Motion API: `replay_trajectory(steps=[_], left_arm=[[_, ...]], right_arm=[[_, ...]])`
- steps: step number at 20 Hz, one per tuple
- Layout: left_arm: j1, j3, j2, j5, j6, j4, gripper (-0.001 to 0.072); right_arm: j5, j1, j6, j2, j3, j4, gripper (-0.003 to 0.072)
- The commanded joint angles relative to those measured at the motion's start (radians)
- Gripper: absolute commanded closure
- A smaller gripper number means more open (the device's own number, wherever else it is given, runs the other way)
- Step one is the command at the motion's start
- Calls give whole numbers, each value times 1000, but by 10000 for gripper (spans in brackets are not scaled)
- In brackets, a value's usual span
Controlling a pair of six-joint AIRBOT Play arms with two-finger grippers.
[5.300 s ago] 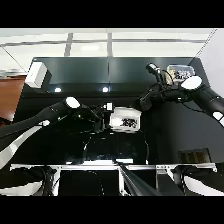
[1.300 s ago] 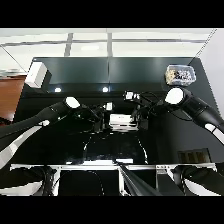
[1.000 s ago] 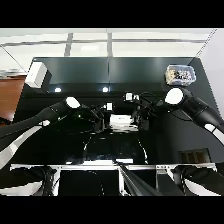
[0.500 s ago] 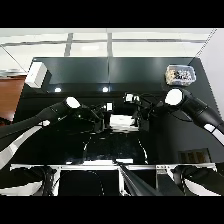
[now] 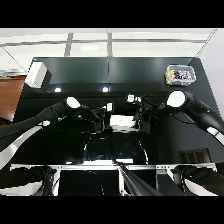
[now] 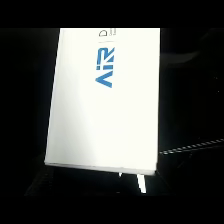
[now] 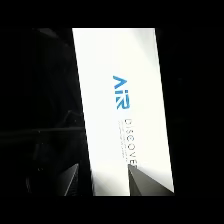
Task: Fold the box and place the chain.
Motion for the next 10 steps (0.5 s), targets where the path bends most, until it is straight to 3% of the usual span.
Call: replay_trajectory(steps=[1,2,3,4,8,10], left_arm=[[0,1,-1,0,2,0,266],[0,1,-1,0,2,0,266],[0,1,-1,0,2,0,267],[0,1,-1,0,2,0,267],[0,1,-1,0,2,0,266],[0,1,-1,0,2,0,266]], right_arm=[[9,-42,255,68,-2,16,319],[33,-69,349,72,-3,40,321],[48,-97,420,72,-18,89,471],[49,-115,441,71,-46,163,673],[-93,-115,460,61,-188,514,667],[-164,-115,472,37,-228,571,667]])
